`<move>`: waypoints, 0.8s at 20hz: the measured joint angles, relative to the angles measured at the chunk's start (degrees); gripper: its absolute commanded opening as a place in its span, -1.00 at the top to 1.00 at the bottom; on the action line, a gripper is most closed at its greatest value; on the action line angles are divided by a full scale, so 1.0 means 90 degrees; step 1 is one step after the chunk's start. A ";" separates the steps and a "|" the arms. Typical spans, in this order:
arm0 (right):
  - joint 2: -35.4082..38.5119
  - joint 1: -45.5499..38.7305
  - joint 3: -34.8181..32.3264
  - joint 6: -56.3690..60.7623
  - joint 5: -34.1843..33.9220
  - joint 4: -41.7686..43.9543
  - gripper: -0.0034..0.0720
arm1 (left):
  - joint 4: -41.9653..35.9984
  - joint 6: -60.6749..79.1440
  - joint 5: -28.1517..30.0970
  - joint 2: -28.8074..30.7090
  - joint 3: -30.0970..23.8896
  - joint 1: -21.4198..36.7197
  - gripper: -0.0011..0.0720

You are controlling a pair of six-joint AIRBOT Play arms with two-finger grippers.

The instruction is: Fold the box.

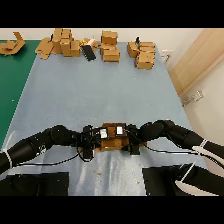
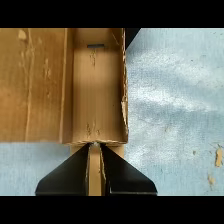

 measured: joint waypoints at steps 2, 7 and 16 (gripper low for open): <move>0.0000 0.0000 0.0002 0.0000 0.0002 0.0000 -0.45 | -0.0010 0.0024 0.0039 -0.0078 0.0068 -0.0090 0.68; 0.0000 0.0000 0.0000 0.0000 0.0002 0.0000 -0.45 | -0.0015 0.0046 0.0228 -0.0175 0.0136 -0.0231 0.52; 0.0000 0.0000 0.0000 0.0000 0.0002 -0.0002 -0.45 | -0.0039 0.0046 0.0287 -0.0204 0.0148 -0.0265 -0.01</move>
